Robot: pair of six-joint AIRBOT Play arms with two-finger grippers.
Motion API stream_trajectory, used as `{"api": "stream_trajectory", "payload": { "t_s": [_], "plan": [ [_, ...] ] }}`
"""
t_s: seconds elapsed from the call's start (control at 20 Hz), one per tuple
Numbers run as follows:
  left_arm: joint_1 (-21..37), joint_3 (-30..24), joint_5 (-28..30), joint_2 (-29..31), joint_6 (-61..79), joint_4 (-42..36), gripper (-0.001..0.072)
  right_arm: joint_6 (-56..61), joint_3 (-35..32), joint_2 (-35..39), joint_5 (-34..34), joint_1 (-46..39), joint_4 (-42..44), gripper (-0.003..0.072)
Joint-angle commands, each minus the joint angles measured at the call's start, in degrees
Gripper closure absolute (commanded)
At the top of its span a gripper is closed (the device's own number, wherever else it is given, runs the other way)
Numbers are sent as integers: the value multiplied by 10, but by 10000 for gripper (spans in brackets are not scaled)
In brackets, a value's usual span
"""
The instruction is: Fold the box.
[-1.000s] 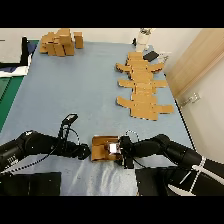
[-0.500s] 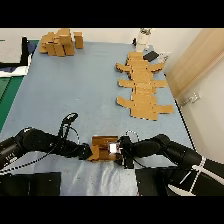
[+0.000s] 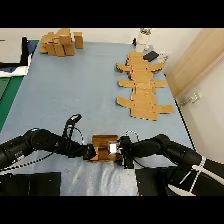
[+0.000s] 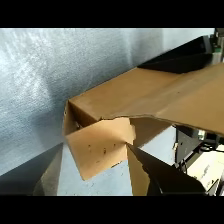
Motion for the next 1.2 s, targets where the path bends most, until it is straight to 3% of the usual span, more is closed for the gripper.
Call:
{"api": "stream_trajectory", "payload": {
  "t_s": [0.0,0.15,0.25,0.55,0.8,1.0,1.15],
  "plan": [
    [0,0,5,-18,-60,29,115,0,0,0,0,0,0,112],
    [-26,12,17,-20,-86,39,115,0,0,0,0,0,0,112],
    [-59,31,26,-24,-143,86,114,0,0,0,0,0,0,112],
    [-150,98,-33,-72,-353,263,115,0,0,0,0,0,0,112],
    [-209,186,-130,-126,-473,379,115,0,0,0,0,0,0,112],
    [-252,242,-161,-178,-521,415,115,0,0,0,0,0,0,112],
    [-264,249,-164,-210,-537,419,115,0,0,0,0,0,0,112]
  ]
}}
